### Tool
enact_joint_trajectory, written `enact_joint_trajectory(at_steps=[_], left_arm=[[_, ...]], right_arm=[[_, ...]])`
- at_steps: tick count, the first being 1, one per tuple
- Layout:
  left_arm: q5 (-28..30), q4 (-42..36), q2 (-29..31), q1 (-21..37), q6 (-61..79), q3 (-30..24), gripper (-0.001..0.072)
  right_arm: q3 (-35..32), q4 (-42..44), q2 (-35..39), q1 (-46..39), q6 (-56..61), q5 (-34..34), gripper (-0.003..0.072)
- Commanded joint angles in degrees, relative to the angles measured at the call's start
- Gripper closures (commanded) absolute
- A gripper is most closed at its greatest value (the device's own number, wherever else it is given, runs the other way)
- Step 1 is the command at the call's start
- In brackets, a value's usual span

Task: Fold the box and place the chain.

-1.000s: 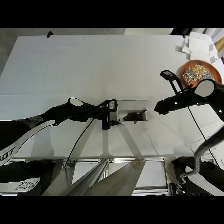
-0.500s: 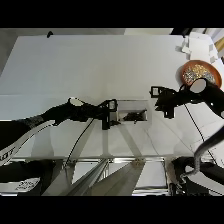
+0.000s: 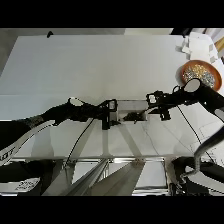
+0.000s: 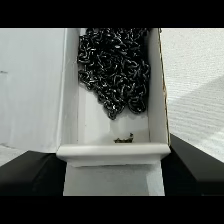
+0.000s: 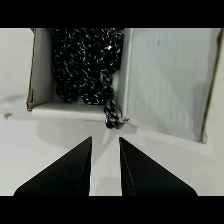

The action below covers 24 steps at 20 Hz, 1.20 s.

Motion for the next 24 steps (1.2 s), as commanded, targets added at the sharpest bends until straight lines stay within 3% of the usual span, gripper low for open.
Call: enact_joint_trajectory(at_steps=[1,17,18,19,24], left_arm=[[0.0,0.0,0.0,0.0,0.0,0.0,0.0679],[0.0,0.0,0.0,0.0,0.0,0.0,0.0679],[0.0,0.0,0.0,0.0,0.0,0.0,0.0679],[0.0,0.0,0.0,0.0,0.0,0.0,0.0679],[0.0,0.0,0.0,0.0,0.0,0.0,0.0679]], right_arm=[[0.0,1.0,0.4,0.3,-1.0,1.0,0.051],[0.0,2.8,0.7,0.3,-0.8,-1.7,0.0537],[0.0,2.8,0.7,0.3,-0.8,-1.5,0.056],[0.0,2.9,0.7,0.3,-0.8,-1.0,0.0638],[0.0,2.9,0.7,0.3,-0.7,0.0,0.0655]])
